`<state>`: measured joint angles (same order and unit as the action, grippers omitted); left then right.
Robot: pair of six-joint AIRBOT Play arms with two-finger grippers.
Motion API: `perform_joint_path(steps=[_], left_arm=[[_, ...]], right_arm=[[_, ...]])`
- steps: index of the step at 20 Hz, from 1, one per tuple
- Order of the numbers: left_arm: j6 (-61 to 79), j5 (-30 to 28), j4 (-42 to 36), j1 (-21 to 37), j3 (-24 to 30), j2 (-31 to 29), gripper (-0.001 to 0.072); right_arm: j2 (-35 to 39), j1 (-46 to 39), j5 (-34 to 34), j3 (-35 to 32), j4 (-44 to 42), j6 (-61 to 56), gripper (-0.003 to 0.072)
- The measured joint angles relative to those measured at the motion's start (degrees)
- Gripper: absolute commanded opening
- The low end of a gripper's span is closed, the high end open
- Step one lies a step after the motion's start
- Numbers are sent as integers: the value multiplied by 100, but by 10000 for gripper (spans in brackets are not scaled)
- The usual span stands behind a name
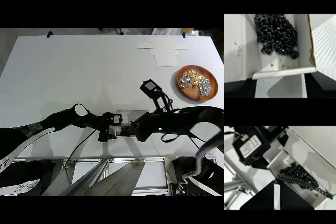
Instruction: Fold the box and place the chain.
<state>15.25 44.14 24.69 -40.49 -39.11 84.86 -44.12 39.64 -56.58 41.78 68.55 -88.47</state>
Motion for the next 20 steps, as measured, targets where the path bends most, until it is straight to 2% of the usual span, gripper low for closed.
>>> perform_joint_path(steps=[8,12,15,19,20], left_arm=[[0,0,0,0,0,0,140],[0,0,0,0,0,0,140],[0,0,0,0,0,0,140],[0,0,2,0,0,0,140],[0,0,0,0,0,0,140]], right_arm=[[-946,0,494,-173,-387,133,17],[-1174,0,590,-181,-564,177,24],[-1141,0,535,-179,-605,236,186],[-931,-28,391,37,-520,411,173],[-883,-81,304,160,-463,433,131]])
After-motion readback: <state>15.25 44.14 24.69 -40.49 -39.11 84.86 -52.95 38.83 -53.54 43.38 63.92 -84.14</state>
